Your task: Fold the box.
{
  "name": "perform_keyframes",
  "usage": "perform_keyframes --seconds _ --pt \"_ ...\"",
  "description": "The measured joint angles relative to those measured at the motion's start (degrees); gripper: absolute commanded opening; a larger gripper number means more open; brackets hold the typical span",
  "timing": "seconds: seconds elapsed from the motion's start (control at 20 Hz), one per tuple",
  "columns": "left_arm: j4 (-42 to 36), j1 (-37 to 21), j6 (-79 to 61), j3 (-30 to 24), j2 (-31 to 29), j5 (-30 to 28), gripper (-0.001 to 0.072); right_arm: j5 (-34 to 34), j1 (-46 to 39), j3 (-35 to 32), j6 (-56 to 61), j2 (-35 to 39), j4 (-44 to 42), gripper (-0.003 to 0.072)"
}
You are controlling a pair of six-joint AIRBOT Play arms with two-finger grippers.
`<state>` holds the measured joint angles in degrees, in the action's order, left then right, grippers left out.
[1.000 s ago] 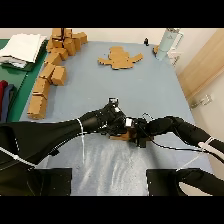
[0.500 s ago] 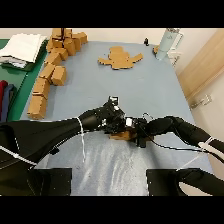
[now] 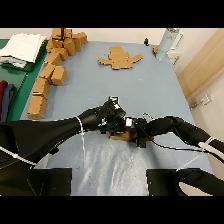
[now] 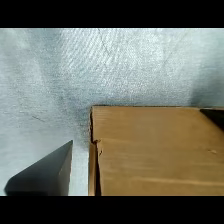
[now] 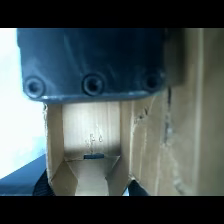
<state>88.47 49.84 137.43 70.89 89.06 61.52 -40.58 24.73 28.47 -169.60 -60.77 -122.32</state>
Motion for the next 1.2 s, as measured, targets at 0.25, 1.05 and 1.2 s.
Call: perform_keyframes --seconds 0.25,1.05,1.2 --pt "-4.4 -2.8 -2.0 3.1 0.0 3.4 0.0393 0.1 0.0 0.0 0.0 0.0 0.0 0.0508" --pt "-28.5 -23.3 -34.1 8.2 0.0 26.7 0.0013 -0.1 0.0 0.0 0.0 0.0 0.0 0.0508" --pt "-25.9 -25.8 -45.1 8.2 0.0 28.4 0.0012 0.0 0.0 0.0 0.0 0.0 0.0 0.0508"
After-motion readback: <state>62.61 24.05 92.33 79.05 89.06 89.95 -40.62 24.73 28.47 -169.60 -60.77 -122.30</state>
